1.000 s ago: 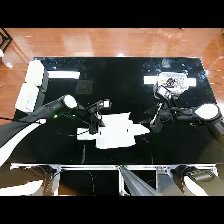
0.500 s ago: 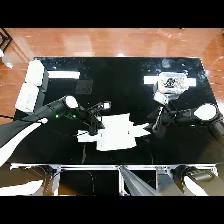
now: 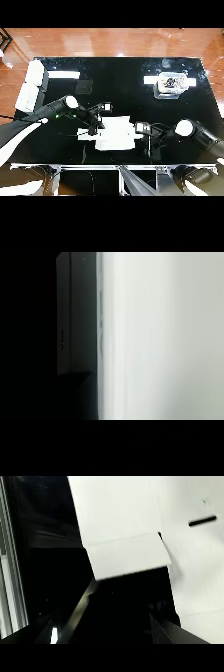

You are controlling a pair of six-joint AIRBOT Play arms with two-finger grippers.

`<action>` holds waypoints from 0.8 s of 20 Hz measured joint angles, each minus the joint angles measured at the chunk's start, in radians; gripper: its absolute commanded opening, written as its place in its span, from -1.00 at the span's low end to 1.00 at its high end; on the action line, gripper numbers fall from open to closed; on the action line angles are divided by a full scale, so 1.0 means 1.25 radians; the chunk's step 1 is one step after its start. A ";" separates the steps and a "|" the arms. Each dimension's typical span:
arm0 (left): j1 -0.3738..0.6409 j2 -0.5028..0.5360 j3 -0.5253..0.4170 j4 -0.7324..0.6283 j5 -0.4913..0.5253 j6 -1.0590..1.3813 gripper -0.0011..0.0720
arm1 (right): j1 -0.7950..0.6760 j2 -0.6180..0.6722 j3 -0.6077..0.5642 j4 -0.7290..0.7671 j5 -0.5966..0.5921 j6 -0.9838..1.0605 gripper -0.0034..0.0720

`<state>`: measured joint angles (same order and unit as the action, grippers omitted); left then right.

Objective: Fold the box and place the chain.

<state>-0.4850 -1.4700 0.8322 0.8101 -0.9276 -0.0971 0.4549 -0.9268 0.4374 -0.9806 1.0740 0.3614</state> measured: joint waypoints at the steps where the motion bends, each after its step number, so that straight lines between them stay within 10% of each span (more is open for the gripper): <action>1: 0.000 0.000 0.000 0.000 0.001 0.000 -0.92 | 0.019 0.000 -0.004 0.001 -0.023 0.000 0.94; 16: 0.000 0.000 0.000 -0.002 0.004 -0.003 -0.91 | 0.157 -0.042 -0.015 0.027 -0.295 -0.058 0.94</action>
<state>-0.4850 -1.4700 0.8322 0.8070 -0.9230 -0.1005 0.6506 -0.9787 0.4187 -0.9470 0.7048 0.2890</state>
